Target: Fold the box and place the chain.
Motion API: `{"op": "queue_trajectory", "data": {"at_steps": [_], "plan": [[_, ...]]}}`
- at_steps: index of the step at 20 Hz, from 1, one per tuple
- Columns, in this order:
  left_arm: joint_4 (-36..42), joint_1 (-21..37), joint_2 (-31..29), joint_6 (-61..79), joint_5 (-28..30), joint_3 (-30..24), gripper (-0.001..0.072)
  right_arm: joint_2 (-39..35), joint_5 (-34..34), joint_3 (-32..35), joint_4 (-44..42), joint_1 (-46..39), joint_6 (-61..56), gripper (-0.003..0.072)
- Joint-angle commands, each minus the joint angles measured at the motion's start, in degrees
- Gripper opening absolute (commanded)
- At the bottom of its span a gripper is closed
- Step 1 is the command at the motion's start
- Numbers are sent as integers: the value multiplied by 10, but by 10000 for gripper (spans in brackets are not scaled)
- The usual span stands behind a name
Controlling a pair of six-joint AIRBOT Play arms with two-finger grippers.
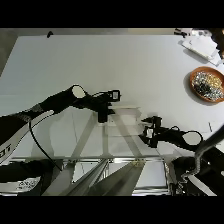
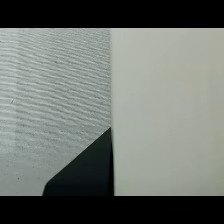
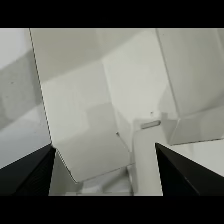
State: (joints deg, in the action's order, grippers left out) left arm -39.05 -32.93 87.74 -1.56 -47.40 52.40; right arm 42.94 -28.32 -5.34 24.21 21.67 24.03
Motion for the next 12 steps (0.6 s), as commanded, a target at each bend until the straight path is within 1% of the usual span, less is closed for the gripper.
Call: {"op": "queue_trajectory", "data": {"at_steps": [1, 4, 6, 10, 12], "plan": [[0, 0, 0, 0, 0, 0, 13, 2, 5, -8, -58, 1, 37, 667], [0, 0, 0, 0, 0, 0, 13, 2, 5, -9, -71, 1, 50, 667], [0, 0, 0, 0, 0, 0, 13, 2, -1, -9, -84, -17, 64, 668], [0, 0, 0, 0, 0, 0, 13, 3, -53, -33, -84, -76, 98, 669], [0, 0, 0, 0, 0, 0, 13, 25, -81, -50, -84, -97, 123, 670]]}}
